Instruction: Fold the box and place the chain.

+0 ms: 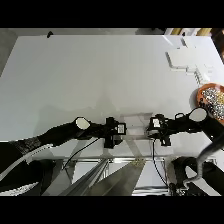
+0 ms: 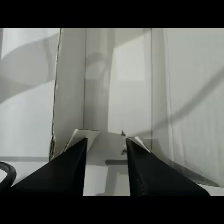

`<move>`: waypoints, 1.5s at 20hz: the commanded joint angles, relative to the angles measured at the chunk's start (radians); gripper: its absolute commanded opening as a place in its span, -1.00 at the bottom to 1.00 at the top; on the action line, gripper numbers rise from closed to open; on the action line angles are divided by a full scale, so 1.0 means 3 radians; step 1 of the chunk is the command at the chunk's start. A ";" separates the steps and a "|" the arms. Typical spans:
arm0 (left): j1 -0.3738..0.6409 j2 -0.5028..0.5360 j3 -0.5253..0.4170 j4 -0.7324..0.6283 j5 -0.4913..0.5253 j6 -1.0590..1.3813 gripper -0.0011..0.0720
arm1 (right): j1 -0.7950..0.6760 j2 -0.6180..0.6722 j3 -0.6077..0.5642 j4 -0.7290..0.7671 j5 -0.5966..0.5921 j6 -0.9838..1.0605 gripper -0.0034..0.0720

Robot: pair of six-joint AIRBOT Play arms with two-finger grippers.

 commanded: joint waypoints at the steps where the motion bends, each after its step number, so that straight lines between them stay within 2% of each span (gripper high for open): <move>1: -0.0003 0.0003 -0.0001 0.0000 0.0004 -0.0001 -0.41 | 0.0003 -0.0004 -0.0032 0.0188 -0.0027 0.0000 0.07; 3: -0.0003 0.0003 -0.0001 0.0000 0.0004 0.0000 -0.41 | 0.0003 -0.0003 -0.0033 0.0187 -0.0005 0.0106 0.44; 4: -0.0003 0.0003 -0.0001 0.0000 0.0004 -0.0001 -0.41 | 0.0003 0.0005 -0.0032 0.0175 -0.0005 0.0223 0.53; 6: -0.0003 0.0003 -0.0001 0.0000 0.0004 -0.0001 -0.41 | 0.0001 0.0089 -0.0032 0.0056 0.0013 0.0537 0.50; 7: -0.0003 0.0003 -0.0001 -0.0001 0.0004 -0.0001 -0.41 | 0.0000 0.0173 -0.0032 -0.0039 0.0022 0.0776 0.38; 10: -0.0003 0.0003 -0.0001 0.0000 0.0004 -0.0001 -0.41 | 0.0000 0.0626 -0.0031 -0.0401 0.0023 0.1780 -0.52; 11: -0.0003 0.0003 -0.0001 0.0000 0.0004 -0.0001 -0.41 | 0.0000 0.0853 -0.0029 -0.0460 0.0018 0.2051 -0.65; 13: -0.0003 0.0003 -0.0001 0.0000 0.0004 -0.0001 -0.41 | -0.0001 0.1325 -0.0029 -0.0529 0.0020 0.2419 -0.70; 14: -0.0003 0.0003 -0.0001 0.0000 0.0004 -0.0001 -0.41 | -0.0001 0.1523 -0.0027 -0.0619 0.0020 0.2591 -0.84; 17: -0.0003 0.0003 -0.0001 0.0000 0.0004 -0.0001 -0.41 | -0.0001 0.1778 0.0020 -0.1274 0.0004 0.3557 -0.85; 19: -0.0003 0.0003 -0.0001 -0.0001 0.0003 -0.0001 -0.41 | -0.0001 0.1729 0.0020 -0.1816 -0.0019 0.4356 -0.85; 21: -0.0003 0.0003 -0.0001 0.0000 0.0004 -0.0001 -0.41 | -0.0001 0.1617 0.0020 -0.2153 -0.0031 0.4907 -0.85; 25: -0.0003 0.0003 -0.0001 0.0000 0.0004 -0.0001 -0.41 | 0.0000 0.1339 0.0020 -0.2193 -0.0286 0.5648 -0.85; 30: -0.0003 0.0003 -0.0001 -0.0001 0.0004 -0.0001 -0.41 | -0.0001 0.1259 0.0019 -0.2127 -0.0528 0.5783 -0.85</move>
